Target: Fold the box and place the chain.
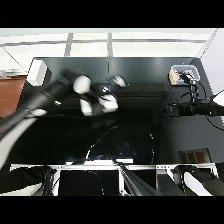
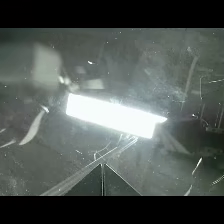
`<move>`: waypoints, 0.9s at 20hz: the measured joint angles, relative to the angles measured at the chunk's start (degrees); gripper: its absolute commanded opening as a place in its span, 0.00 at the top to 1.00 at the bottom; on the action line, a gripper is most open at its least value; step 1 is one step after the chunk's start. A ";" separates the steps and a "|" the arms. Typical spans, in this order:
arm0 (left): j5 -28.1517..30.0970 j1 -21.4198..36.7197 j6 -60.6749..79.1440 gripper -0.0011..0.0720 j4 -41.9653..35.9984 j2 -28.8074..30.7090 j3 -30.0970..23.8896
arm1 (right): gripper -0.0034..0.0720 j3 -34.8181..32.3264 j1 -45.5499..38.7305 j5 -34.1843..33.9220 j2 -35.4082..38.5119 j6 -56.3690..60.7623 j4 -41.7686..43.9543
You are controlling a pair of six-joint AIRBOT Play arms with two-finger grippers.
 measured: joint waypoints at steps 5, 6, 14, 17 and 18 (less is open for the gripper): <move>-9.25 25.68 -15.78 0.58 6.49 6.34 -1.60 | 0.93 0.00 0.00 0.55 0.00 0.15 0.02; -9.73 31.71 -17.59 0.58 5.99 6.97 -2.23 | 0.93 -0.04 0.00 0.50 0.00 0.37 0.02; -3.23 59.36 -19.43 0.58 -6.05 5.33 -3.50 | 0.93 -0.28 0.00 -0.48 0.00 1.64 0.31; -0.55 61.46 -17.27 0.58 -8.66 0.83 -2.29 | 0.94 -0.28 0.00 -1.46 0.00 2.54 0.44; 0.31 61.79 -16.55 0.58 -9.31 -0.83 -1.68 | 0.93 -0.31 0.00 -1.68 0.00 2.73 0.44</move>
